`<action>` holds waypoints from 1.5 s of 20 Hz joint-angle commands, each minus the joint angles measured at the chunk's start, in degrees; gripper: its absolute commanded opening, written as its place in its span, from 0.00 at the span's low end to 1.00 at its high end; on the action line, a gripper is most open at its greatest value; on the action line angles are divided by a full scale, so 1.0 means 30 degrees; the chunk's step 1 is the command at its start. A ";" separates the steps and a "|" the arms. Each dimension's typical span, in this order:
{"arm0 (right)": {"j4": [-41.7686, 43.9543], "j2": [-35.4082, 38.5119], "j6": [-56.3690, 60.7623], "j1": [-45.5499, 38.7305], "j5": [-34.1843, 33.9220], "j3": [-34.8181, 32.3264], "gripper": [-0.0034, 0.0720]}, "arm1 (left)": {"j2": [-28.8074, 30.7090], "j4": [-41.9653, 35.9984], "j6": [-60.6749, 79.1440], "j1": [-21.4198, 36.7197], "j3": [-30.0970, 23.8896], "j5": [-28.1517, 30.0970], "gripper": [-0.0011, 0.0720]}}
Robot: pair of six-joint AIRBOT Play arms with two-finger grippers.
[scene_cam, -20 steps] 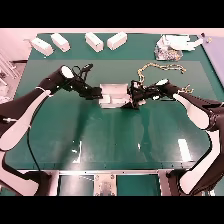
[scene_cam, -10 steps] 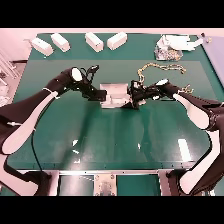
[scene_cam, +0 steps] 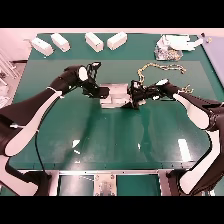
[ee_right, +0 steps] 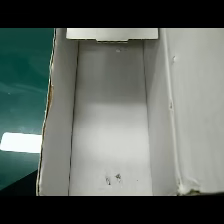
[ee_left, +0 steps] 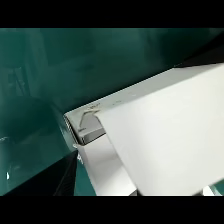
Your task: Fold the box and place the chain.
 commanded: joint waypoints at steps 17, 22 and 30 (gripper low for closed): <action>0.0000 0.0007 0.0000 0.0000 0.0007 0.0007 0.82 | -0.0903 0.1727 -0.3541 -0.1071 0.0066 -0.0189 0.59; 0.0000 0.0007 0.0000 0.0000 0.0007 0.0007 0.82 | -0.0903 0.1778 -0.3985 -0.1071 0.0066 -0.0066 0.53; 0.0000 0.0007 0.0000 0.0000 0.0007 0.0007 0.82 | -0.0903 0.1880 -0.4510 -0.1071 0.0066 -0.0634 0.51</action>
